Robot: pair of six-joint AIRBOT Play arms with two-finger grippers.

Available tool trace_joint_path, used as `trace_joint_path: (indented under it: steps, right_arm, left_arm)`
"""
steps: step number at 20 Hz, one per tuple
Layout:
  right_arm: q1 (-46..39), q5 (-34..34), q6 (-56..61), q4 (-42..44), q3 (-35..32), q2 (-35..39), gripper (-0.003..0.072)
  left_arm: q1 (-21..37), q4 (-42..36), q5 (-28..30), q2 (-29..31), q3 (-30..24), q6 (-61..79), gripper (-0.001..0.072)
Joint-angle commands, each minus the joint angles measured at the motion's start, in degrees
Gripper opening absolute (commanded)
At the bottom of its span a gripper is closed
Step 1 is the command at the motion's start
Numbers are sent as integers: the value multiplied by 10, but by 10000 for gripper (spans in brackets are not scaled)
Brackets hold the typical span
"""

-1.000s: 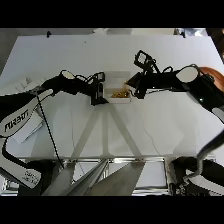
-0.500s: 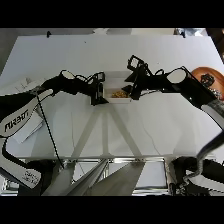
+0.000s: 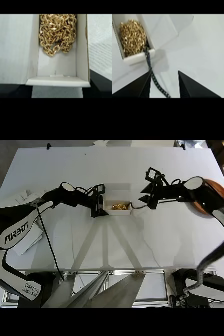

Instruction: Fold the box and place the chain.

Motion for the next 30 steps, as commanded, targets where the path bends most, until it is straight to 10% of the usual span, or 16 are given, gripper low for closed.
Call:
trace_joint_path:
  steps: [1, 15, 20, 30]
  right_arm:
    - [-25, 28, -53, 9, 0, -43, 336]
    - [37, -30, -161, 94, 2, -141, 291]
    - [42, -52, -157, 93, 2, -149, 13]
    - [42, -65, -108, 93, 2, -27, 12]
  left_arm:
    - [0, 0, 0, 0, 0, 0, 277]
    - [0, 0, 0, 0, 0, 0, 277]
    - [0, 0, 0, 0, 0, 0, 277]
    - [0, 0, 0, 0, 0, 0, 277]
